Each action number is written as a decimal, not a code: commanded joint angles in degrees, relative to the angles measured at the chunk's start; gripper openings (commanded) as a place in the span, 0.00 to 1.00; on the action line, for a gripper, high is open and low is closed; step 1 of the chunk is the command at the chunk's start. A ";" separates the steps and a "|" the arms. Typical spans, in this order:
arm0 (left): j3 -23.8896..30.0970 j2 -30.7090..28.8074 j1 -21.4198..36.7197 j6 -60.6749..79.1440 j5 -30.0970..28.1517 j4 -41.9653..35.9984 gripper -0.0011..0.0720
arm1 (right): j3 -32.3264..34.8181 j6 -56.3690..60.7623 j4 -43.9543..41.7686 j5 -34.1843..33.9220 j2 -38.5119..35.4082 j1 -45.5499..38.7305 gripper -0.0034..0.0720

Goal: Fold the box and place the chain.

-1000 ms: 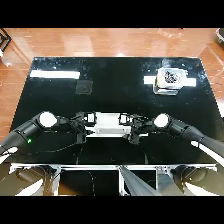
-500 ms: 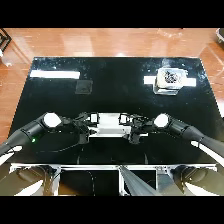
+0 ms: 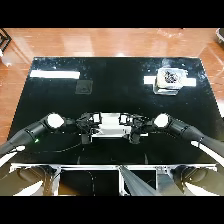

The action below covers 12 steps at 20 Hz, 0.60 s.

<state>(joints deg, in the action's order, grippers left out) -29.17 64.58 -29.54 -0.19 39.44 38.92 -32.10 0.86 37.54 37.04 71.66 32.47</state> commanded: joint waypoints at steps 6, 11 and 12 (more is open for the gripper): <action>-0.02 0.76 -0.81 0.02 -0.15 -0.17 0.36 | 0.02 0.02 0.00 -0.02 0.04 0.04 0.38; -0.02 0.76 -0.83 0.00 0.02 -0.22 0.44 | 0.02 0.02 0.00 -0.02 0.04 0.04 0.38; -0.02 0.76 -0.81 -0.02 -0.02 -0.28 0.45 | 0.02 0.02 0.00 -0.02 0.04 0.04 0.38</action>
